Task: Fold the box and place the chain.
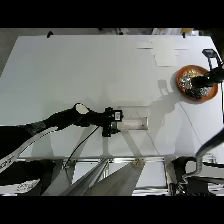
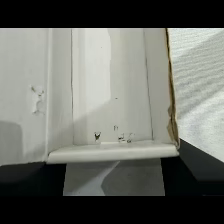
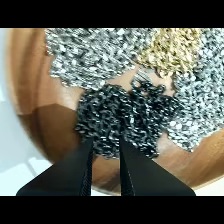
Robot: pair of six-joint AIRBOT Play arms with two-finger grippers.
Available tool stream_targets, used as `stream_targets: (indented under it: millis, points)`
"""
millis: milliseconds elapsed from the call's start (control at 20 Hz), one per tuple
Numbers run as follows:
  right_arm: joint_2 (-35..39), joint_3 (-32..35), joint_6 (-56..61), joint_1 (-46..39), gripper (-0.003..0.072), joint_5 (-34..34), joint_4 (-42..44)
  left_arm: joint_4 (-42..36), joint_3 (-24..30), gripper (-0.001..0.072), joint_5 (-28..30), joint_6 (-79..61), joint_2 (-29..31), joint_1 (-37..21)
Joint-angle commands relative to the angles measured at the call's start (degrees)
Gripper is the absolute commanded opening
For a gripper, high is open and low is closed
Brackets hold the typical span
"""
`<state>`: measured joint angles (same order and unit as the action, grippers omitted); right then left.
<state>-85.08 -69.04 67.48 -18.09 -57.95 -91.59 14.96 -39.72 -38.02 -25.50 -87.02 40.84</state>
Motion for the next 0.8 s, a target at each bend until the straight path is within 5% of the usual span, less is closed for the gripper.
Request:
stream_targets:
  millis: [0, 550, 650, 750]
  points:
    - [-2.5, 0.0, 0.0, 0.0, 0.0187, -1.6, -2.7, 0.0, 0.0, 0.0275, 0.0, 0.0, 0.0, 0.0]
    - [-7.2, 0.0, 0.0, 0.0, 0.0169, -2.6, -2.6, 0.0, 0.0, 0.0275, 0.0, 0.0, 0.0, 0.0]
    - [-7.2, 0.0, 0.0, 0.0, 0.0015, -3.0, -2.7, 0.0, 0.0, 0.0275, 0.0, 0.0, 0.0, 0.0]
    - [-6.5, -0.1, 0.0, 0.0, 0.0015, -4.0, -2.7, 0.0, 0.0, 0.0275, 0.0, 0.0, 0.0, 0.0]
